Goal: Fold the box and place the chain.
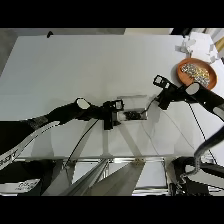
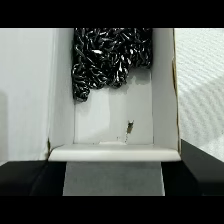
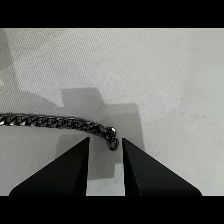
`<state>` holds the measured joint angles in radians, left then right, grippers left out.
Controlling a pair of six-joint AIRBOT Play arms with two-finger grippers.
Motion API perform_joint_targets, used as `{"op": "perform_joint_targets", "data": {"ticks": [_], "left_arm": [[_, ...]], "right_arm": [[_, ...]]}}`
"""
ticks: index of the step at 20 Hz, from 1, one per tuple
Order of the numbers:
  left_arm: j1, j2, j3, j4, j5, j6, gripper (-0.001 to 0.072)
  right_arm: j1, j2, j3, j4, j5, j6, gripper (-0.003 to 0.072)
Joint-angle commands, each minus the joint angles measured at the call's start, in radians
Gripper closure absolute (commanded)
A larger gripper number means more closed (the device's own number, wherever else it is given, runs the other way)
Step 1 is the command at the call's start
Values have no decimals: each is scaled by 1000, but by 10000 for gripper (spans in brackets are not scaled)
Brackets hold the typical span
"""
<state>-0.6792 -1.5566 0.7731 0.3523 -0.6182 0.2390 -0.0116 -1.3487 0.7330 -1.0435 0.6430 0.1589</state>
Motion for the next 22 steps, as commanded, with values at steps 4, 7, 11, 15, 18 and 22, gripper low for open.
{"op": "perform_joint_targets", "data": {"ticks": [4,7,11,15,18,22], "left_arm": [[0,1,0,0,0,0,457],[0,1,0,0,0,0,457],[0,1,0,0,0,0,457],[0,1,0,0,0,0,457],[0,1,0,0,1,0,457],[0,1,0,0,0,0,457]], "right_arm": [[0,-32,1,2,-25,-37,446],[0,-34,1,2,-39,-37,447],[0,-35,1,2,-42,-36,469],[0,-38,0,2,-42,-36,490],[0,-55,1,5,-40,-36,510],[0,-64,1,5,-24,-32,592]]}}
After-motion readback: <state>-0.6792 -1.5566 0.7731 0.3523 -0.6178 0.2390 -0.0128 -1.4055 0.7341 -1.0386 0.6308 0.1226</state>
